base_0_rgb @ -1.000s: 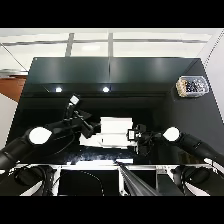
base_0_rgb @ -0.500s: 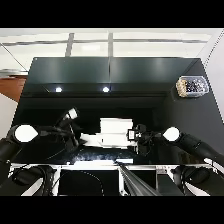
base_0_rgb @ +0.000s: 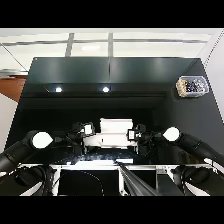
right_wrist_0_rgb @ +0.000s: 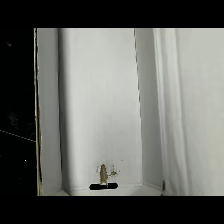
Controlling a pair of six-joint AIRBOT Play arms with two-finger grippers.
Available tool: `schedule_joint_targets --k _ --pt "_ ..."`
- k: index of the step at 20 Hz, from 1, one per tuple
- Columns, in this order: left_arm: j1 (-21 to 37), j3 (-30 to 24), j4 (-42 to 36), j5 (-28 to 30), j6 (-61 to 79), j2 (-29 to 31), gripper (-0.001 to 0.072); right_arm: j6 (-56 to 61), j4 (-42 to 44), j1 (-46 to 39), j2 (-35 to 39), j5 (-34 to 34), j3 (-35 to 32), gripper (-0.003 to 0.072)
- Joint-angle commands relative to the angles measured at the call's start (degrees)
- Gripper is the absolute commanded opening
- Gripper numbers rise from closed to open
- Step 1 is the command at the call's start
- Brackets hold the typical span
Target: Fold the box and place the chain.
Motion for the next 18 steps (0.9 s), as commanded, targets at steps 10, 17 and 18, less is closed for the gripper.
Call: schedule_joint_targets --k 10,17,18 --pt "-5.03 -0.13 -6.21 4.13 0.74 -6.01 0.0351 0.0 0.0 0.04 -0.04 0.0 -0.04 0.0531" --pt "-5.03 -0.07 -3.8 5.35 0.76 -5.99 0.0352 0.0 0.0 0.04 -0.04 0.0 -0.04 0.0531" --pt "-5.05 0.04 -3.61 5.44 0.79 -5.99 0.0353 0.0 0.0 0.04 -0.04 0.0 -0.04 0.0531"
